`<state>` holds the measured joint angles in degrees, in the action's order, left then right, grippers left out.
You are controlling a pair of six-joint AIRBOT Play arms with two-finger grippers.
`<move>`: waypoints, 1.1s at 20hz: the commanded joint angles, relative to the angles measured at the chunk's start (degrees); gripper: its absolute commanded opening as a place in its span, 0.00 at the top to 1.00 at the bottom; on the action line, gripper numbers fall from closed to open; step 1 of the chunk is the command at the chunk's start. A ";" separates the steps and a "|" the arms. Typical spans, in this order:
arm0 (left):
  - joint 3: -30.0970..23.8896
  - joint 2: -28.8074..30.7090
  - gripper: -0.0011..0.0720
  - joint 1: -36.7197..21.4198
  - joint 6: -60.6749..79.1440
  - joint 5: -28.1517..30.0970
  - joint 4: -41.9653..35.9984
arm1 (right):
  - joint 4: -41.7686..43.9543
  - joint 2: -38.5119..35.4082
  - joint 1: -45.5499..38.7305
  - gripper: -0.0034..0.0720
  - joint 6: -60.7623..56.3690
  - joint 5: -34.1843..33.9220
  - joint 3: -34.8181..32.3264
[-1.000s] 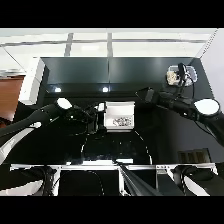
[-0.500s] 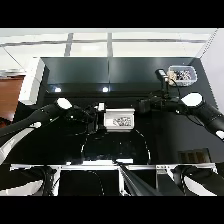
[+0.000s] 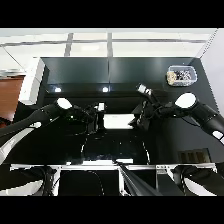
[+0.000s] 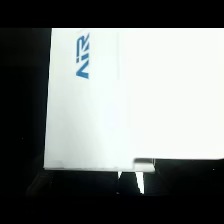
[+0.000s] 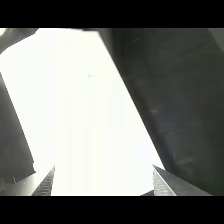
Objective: Fold the box and place the chain.
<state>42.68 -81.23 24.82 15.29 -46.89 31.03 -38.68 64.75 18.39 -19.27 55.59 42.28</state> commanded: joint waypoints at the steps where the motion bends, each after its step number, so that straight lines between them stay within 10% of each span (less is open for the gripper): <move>1: 0.02 -0.04 0.32 0.02 0.00 -0.04 0.02 | -6.23 0.04 4.15 0.00 5.53 -1.09 0.09; 8: 0.02 -0.04 0.32 0.02 0.00 -0.04 0.04 | -6.19 0.04 6.03 0.00 8.83 -4.07 0.09; 10: 0.02 -0.04 0.32 0.02 -0.02 -0.04 0.04 | -5.79 0.04 6.03 0.22 8.76 -4.09 0.09; 22: 0.02 -0.04 0.32 0.02 -0.02 -0.04 0.04 | -4.50 -5.73 6.01 0.22 -3.93 -6.03 5.20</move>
<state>42.68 -81.23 24.80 15.29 -46.98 31.07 -43.05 60.03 24.38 -21.12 51.59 46.70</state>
